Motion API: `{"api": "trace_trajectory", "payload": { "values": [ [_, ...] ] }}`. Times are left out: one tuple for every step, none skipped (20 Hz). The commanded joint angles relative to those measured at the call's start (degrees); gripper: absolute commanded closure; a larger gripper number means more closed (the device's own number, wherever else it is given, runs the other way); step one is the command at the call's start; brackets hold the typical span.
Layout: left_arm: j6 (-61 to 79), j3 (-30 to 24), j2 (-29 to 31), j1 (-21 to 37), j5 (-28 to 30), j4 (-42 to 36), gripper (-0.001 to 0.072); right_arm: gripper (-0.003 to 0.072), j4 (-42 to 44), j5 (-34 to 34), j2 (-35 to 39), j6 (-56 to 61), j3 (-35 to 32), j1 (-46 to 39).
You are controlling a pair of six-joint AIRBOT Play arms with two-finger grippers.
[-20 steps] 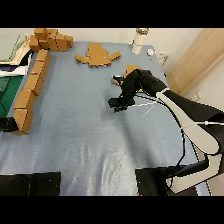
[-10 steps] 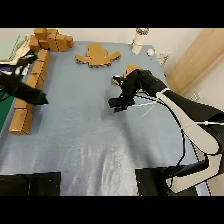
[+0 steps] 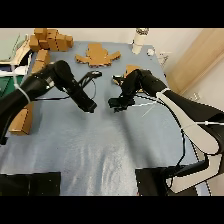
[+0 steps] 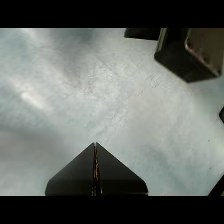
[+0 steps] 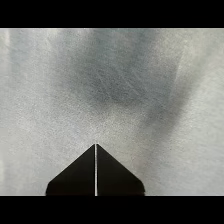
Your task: Fold the box.
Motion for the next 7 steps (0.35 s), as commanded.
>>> {"api": "trace_trajectory", "payload": {
  "values": [
    [-1.6, 0.8, -3.8, -2.7, 1.4, -1.7, 0.0695, 0.0681, 0.0, 0.0, 0.0, 0.0, 0.0, 0.0],
    [-1.5, 0.8, -4.0, -2.7, 1.5, -1.6, 0.0695, 0.0681, 0.0, 0.0, 0.0, 0.0, 0.0, 0.0],
    [-1.5, 0.8, -4.0, -2.7, 1.8, -1.7, 0.0695, 0.0681, 0.0, 0.0, 0.0, 0.0, 0.0, 0.0],
    [-1.5, 0.8, -4.0, -2.7, 1.8, -1.6, 0.0695, 0.0681, 0.0, 0.0, 0.0, 0.0, 0.0, 0.0],
    [-1.5, 0.8, -4.0, -2.7, 1.8, -1.7, 0.0696, 0.0681, 0.0, 0.0, 0.0, 0.0, 0.0, 0.0],
    [-1.5, 0.8, -4.0, -2.7, 1.8, -1.7, 0.0695, 0.0681, 0.0, 0.0, 0.0, 0.0, 0.0, 0.0],
    [-1.5, 0.8, -4.0, -2.7, 1.8, -1.6, 0.0695, 0.0681, 0.0, 0.0, 0.0, 0.0, 0.0, 0.0]
  ]
}}
